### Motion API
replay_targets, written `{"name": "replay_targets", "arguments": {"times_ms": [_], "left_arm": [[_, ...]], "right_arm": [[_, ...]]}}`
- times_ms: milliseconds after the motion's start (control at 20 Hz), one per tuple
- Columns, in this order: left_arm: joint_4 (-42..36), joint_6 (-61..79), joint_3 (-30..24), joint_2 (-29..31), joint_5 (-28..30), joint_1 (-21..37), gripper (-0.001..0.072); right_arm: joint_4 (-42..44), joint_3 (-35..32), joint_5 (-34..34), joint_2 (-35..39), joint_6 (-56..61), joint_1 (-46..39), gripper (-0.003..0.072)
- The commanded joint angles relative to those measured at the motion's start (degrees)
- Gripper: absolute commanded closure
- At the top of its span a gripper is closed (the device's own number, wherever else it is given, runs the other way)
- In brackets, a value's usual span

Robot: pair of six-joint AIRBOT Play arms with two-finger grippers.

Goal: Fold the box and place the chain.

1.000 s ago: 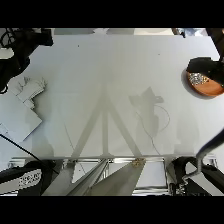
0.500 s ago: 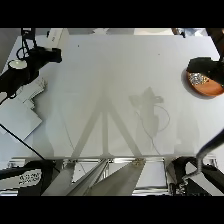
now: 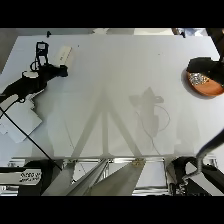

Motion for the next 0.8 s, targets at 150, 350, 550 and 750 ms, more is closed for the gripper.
{"name": "replay_targets", "arguments": {"times_ms": [150,350,550,750], "left_arm": [[0.0,0.0,-0.3,-5.0,-1.1,0.0,0.0698],[0.0,0.1,-0.3,-5.4,-1.2,0.0,0.0638],[-0.4,-0.1,-0.3,-4.9,-2.4,0.1,0.0006],[-0.4,-0.1,-0.3,-2.2,-6.7,0.0,0.0005]], "right_arm": [[0.0,0.1,0.0,0.0,0.0,0.0,0.0677],[0.0,0.1,0.0,0.0,0.0,0.0,0.0677],[0.0,0.1,0.0,0.0,0.0,0.0,0.0677],[0.0,0.1,0.0,0.0,0.0,0.0,0.0677]]}}
